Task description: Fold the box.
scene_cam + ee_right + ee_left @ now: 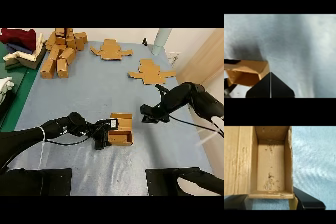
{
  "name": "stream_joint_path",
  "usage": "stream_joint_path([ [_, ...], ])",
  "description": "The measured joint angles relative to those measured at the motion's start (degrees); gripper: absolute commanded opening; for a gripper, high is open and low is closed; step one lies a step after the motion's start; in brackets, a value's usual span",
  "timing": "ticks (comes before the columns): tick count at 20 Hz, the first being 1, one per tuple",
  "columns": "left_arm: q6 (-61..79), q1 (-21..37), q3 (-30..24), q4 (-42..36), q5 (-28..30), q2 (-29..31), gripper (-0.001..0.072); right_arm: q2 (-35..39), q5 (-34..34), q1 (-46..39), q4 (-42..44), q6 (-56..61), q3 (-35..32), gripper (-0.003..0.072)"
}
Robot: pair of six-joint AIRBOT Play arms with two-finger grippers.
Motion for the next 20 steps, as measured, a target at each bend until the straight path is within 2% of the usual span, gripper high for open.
stream_joint_path([
  [3, 0.0, 0.0, 0.0, 0.0, 0.0, 0.0, 0.0395, -9.5, 0.3, -6.6, 11.6, -15.2, 2.2, 0.0002],
  [5, 0.0, 0.0, 0.0, 0.0, 0.0, 0.0, 0.0395, -15.6, -0.9, -8.2, 17.3, -23.7, 4.9, 0.0002],
  [9, 0.0, 0.0, 0.0, 0.0, 0.0, 0.0, 0.0395, -23.5, -5.0, -7.1, 22.9, -36.6, 10.4, 0.0002],
  [16, 0.0, 0.0, 0.0, 0.0, 0.0, 0.0, 0.0395, -23.4, -12.9, 1.4, 23.7, -50.4, 11.3, 0.0002],
  [20, 0.0, 0.0, 0.0, 0.0, 0.0, 0.0, 0.0395, -19.4, -11.9, 6.1, 19.9, -52.5, 8.9, 0.0002],
])
